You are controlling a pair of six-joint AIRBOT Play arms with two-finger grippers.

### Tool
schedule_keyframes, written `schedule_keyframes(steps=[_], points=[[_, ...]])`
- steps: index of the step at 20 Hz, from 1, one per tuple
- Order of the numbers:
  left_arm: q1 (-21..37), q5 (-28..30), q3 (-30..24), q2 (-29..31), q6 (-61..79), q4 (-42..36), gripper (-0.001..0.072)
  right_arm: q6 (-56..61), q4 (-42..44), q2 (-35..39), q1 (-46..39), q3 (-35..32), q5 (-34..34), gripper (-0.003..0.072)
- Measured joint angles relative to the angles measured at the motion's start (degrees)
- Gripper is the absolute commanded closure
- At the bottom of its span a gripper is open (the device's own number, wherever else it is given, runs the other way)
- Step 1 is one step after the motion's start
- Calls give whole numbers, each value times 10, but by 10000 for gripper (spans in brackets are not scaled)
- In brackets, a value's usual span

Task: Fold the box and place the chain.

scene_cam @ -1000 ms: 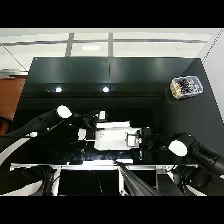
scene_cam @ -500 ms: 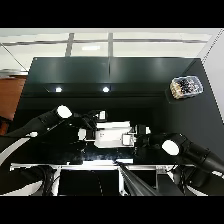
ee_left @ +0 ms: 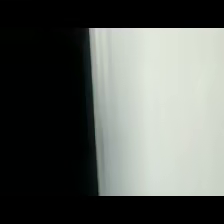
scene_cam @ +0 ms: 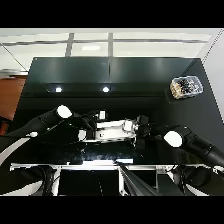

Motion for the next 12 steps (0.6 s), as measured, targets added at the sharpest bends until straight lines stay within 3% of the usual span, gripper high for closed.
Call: schedule_keyframes(steps=[6,12], points=[[0,-9,0,0,1,1,678,-34,43,-5,-21,5,0,-13],[0,-9,0,0,2,1,678,-141,137,-50,-26,6,15,-13]])
